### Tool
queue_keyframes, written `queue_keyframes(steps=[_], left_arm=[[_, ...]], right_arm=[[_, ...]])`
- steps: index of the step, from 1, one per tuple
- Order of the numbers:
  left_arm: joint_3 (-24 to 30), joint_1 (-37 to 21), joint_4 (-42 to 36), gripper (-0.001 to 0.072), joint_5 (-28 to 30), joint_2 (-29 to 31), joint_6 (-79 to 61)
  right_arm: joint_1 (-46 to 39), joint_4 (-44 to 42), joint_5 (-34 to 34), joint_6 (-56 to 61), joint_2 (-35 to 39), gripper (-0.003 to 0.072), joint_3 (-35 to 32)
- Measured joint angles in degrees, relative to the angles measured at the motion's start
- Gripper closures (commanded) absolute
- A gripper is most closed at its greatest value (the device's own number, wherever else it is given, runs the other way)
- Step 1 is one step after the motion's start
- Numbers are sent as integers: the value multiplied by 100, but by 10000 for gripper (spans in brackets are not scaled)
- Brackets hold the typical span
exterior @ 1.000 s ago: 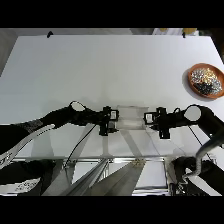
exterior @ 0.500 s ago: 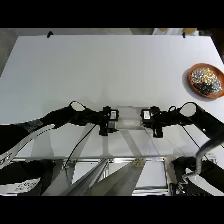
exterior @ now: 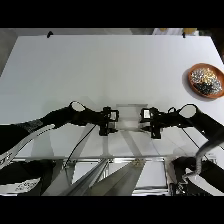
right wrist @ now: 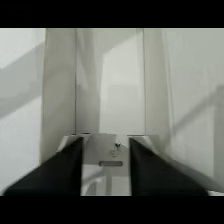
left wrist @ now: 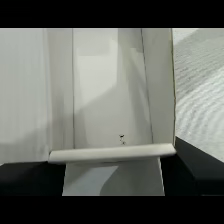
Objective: Fold the box and place the chain.
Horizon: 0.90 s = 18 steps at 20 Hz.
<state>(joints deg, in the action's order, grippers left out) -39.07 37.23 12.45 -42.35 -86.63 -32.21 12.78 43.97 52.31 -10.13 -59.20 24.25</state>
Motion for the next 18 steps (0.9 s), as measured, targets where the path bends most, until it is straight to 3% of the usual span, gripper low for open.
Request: queue_keyframes(steps=[4, 10, 14, 18], left_arm=[[0, 0, -4, 691, 11, 0, 7], [0, 0, -4, 691, 11, 0, 17], [0, 0, -2, 691, 11, 0, 20], [0, 0, -2, 691, 11, 0, 17]], right_arm=[[-2, 719, 63, 1010, 730, 667, -24], [-483, 1567, 391, 3851, 1770, 666, 208], [-1379, 1685, 321, 6022, 1823, 666, 678], [-1742, 1825, 407, 7702, 1493, 666, 835]])
